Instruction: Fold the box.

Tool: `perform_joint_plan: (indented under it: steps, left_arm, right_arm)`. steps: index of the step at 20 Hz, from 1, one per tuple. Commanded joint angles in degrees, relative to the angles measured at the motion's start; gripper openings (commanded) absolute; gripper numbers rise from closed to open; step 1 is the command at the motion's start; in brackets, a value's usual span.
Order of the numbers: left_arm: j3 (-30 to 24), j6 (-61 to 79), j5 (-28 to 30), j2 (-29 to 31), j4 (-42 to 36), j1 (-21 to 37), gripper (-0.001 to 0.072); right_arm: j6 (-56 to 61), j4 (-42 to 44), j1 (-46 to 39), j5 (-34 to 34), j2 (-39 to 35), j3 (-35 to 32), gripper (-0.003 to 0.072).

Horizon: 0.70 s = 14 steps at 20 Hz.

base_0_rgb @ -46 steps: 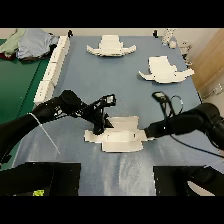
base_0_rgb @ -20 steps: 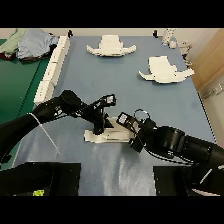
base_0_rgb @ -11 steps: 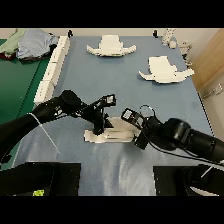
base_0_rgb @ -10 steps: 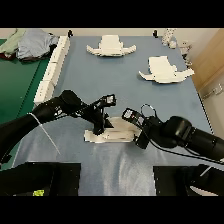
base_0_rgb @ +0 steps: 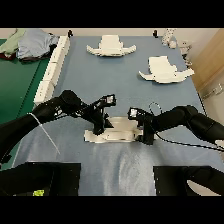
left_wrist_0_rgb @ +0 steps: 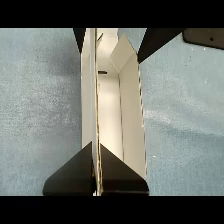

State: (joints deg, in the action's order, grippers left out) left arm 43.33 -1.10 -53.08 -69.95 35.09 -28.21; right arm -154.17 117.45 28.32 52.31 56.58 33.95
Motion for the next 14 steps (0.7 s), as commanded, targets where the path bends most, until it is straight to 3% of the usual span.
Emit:
perform_joint_plan:
  steps: [1, 5, 10, 14]
  left_arm:
    - [0.1, 0.0, 0.0, 0.0, 0.0, 0.0, 0.0012]
    - [0.1, 0.0, 0.0, 0.0, 0.0, 0.0, 0.0012]
    - [0.1, 0.0, 0.0, 0.0, 0.0, 0.0, 0.0013]
    - [0.1, 0.0, 0.0, 0.0, 0.0, 0.0, 0.0012]
  right_arm:
    - [-3.8, 1.4, -0.9, 0.8, 0.7, 0.0, 0.0720]
    - [-4.2, -0.2, -1.0, 1.0, 0.6, -0.5, 0.0717]
    - [-18.2, 12.1, -6.3, 1.3, 5.4, -2.8, 0.0714]
    - [-18.2, 12.5, -6.5, -0.4, 5.5, -2.7, 0.0714]
